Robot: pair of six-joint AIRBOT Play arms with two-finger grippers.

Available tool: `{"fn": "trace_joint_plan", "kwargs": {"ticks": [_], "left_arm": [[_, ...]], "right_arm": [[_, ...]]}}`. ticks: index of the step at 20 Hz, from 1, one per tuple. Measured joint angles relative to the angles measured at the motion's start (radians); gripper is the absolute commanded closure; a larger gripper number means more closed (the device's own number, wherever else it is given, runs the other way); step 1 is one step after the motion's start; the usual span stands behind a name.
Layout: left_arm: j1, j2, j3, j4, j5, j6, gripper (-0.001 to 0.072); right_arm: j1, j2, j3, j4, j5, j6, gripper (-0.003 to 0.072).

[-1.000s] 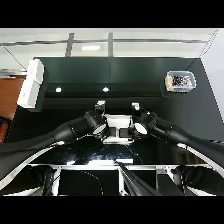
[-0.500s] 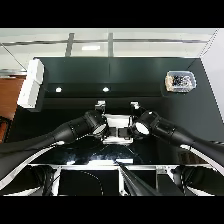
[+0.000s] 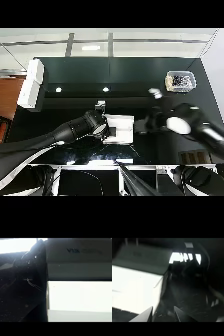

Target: Fold the box and place the chain.

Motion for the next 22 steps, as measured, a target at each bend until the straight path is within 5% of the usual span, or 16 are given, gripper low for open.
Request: {"fn": "trace_joint_plan", "kwargs": {"ticks": [5, 7, 10, 14, 18, 19, 22], "left_arm": [[0.0, 0.0, 0.0, 0.0, -0.001, 0.0, 0.068], [0.0, 0.0, 0.0, 0.0, -0.001, 0.0, 0.068], [0.0, 0.0, 0.0, 0.0, -0.001, 0.0, 0.068], [0.0, 0.0, 0.0, -0.001, -0.001, 0.0, 0.068], [0.0, 0.0, 0.0, 0.0, -0.001, 0.0, 0.068], [0.0, 0.0, 0.0, -0.001, -0.001, 0.0, 0.068], [0.0, 0.0, 0.0, 0.0, -0.001, 0.0, 0.068]], "right_arm": [[-0.291, 0.066, -0.011, -0.332, 0.008, -0.092, 0.0366], [-0.442, 0.019, -0.008, -0.389, -0.061, -0.131, 0.001], [-0.618, -0.109, 0.05, -0.37, -0.183, -0.222, 0.001], [-0.719, -0.347, 0.264, -0.29, -0.25, -0.308, 0.001], [-0.763, -0.62, 0.575, -0.256, -0.158, -0.224, 0.0012], [-0.771, -0.682, 0.65, -0.251, -0.117, -0.189, 0.0104], [-0.787, -0.819, 0.805, -0.256, -0.043, -0.092, 0.0132]]}}
